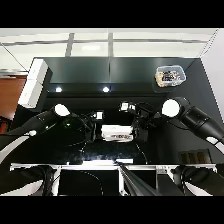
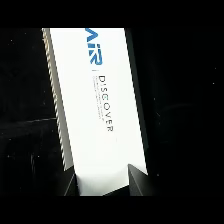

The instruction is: Fold the box and place the chain.

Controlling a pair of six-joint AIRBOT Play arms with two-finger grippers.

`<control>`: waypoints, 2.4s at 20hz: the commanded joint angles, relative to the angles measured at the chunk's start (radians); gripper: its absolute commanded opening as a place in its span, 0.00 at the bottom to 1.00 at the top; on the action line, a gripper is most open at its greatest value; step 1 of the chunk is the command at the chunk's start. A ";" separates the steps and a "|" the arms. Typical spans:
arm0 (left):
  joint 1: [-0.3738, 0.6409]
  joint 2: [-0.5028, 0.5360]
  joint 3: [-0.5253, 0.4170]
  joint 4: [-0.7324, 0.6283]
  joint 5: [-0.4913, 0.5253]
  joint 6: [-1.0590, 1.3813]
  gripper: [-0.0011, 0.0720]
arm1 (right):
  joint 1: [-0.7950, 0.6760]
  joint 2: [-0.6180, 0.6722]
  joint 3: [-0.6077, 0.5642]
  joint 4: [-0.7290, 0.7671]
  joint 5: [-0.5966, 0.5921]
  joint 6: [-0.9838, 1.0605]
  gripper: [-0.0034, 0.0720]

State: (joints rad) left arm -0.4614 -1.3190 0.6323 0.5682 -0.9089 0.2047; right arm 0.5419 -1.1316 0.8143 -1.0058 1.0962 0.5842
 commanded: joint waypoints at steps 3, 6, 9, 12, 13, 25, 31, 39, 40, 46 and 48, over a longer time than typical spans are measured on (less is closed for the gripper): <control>0.001 0.000 0.000 0.000 0.000 0.000 0.49 | 0.001 0.000 0.000 -0.001 0.003 0.003 0.57; 0.001 0.000 0.000 0.000 0.000 0.000 0.49 | 0.001 0.000 0.000 -0.001 0.003 0.003 0.57; 0.001 0.000 0.000 0.000 0.000 0.000 0.49 | 0.001 0.000 0.000 -0.001 0.004 0.004 0.57; 0.001 0.000 0.000 0.000 0.000 0.000 0.49 | 0.001 0.000 0.000 -0.001 0.005 0.008 0.57; 0.001 0.000 0.000 0.000 0.000 0.000 0.49 | 0.001 0.000 0.000 -0.001 0.007 0.008 0.57; 0.001 0.000 0.000 0.000 0.000 0.000 0.49 | 0.001 0.001 0.000 -0.001 0.013 0.023 0.57; 0.001 0.000 0.000 0.000 0.000 0.000 0.49 | 0.001 0.001 0.000 -0.001 0.029 0.023 0.57; 0.001 0.000 0.000 0.000 0.000 0.000 0.49 | 0.001 0.000 0.000 -0.001 0.029 0.023 0.57; 0.001 0.000 0.000 0.000 0.000 0.000 0.49 | 0.001 0.000 0.000 -0.001 0.029 0.023 0.57; 0.001 0.000 0.000 0.000 0.000 0.000 0.49 | 0.003 0.001 0.000 -0.001 0.031 0.035 0.57; 0.001 0.000 0.000 0.000 0.000 0.000 0.49 | 0.003 0.001 0.000 -0.001 0.033 0.037 0.57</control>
State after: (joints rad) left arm -0.4618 -1.3190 0.6323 0.5682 -0.9092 0.2050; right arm 0.5442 -1.1316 0.8139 -1.0069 1.1267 0.6174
